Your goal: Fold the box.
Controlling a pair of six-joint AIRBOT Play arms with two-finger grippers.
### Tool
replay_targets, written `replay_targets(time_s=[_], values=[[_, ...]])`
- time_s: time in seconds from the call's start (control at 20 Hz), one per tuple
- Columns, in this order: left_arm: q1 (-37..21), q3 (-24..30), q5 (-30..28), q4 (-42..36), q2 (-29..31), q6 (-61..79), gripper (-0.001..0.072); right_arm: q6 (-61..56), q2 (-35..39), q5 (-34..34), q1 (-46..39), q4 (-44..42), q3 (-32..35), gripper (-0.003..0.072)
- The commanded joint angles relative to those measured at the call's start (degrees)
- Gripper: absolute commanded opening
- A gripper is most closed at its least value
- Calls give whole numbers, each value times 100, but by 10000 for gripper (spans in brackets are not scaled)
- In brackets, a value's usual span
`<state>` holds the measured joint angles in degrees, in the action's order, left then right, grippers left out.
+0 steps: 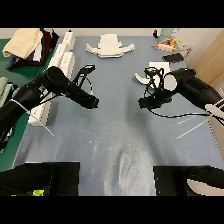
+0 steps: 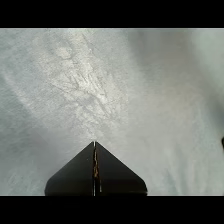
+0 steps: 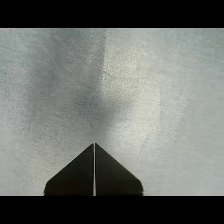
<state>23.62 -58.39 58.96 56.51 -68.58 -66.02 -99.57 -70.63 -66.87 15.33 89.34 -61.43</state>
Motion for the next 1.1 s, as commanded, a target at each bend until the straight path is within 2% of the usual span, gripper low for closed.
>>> replay_targets(time_s=[0.0,0.45,0.5,0.55,0.6,0.7,0.8,0.85,0.9,0.95,1.05], values=[[-2,2,0,7,0,0,13,-2,-2,13,0,-4,-4,6],[-2,2,0,7,0,0,12,-173,-13,55,0,-348,-2,8],[-2,2,0,4,0,0,12,-409,-13,57,0,-372,-4,93],[-2,2,0,7,0,0,12,-647,-13,52,-2,-369,-13,237],[-2,2,0,7,0,0,12,-772,-13,48,-31,-273,-76,327],[-2,0,0,4,0,0,13,-857,-13,-15,-337,-177,-437,347],[-2,0,0,7,0,0,12,-903,-33,-122,-1001,-177,-1012,346],[-2,2,0,7,0,0,12,-896,-111,-232,-1425,-177,-1329,390],[-2,2,-2,7,0,0,12,-813,-273,-389,-1919,-195,-1672,480],[-2,2,0,7,0,-2,13,-586,-476,-518,-2404,-258,-1965,516],[-2,2,0,7,0,-2,12,-186,-881,-566,-3178,-450,-2361,516]])
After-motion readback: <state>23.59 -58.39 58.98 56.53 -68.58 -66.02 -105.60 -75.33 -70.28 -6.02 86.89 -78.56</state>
